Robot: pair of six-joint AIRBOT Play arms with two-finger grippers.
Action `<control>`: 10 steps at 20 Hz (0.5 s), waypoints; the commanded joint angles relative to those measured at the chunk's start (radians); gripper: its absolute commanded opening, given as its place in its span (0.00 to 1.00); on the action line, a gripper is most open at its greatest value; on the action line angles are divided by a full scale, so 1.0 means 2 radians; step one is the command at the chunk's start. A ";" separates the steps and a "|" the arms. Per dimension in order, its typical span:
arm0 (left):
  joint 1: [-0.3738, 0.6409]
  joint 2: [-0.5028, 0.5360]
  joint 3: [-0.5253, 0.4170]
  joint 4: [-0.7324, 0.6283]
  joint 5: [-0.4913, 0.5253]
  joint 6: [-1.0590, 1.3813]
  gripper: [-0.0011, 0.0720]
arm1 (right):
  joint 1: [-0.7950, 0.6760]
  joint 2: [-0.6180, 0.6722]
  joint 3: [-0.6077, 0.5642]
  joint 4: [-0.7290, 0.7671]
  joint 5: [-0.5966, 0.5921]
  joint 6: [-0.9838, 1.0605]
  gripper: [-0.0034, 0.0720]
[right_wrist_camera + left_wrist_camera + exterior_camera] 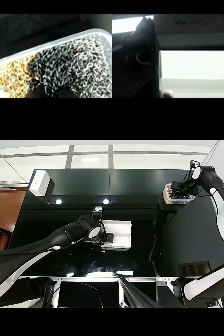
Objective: Fold the box and place the chain.
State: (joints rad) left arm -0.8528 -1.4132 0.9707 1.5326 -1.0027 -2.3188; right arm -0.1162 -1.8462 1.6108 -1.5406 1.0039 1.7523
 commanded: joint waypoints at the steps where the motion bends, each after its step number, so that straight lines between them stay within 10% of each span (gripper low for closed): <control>1: 0.000 0.000 0.000 0.000 0.000 0.000 0.05 | 0.000 0.007 0.032 -0.001 0.066 -0.045 0.06; 10: 0.000 0.000 0.000 0.000 -0.001 0.000 0.05 | 0.000 0.200 0.041 0.043 0.086 -0.120 0.05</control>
State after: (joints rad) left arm -0.8528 -1.4132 0.9707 1.5326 -1.0035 -2.3192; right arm -0.1162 -1.5711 1.6886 -1.5146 1.1584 1.5658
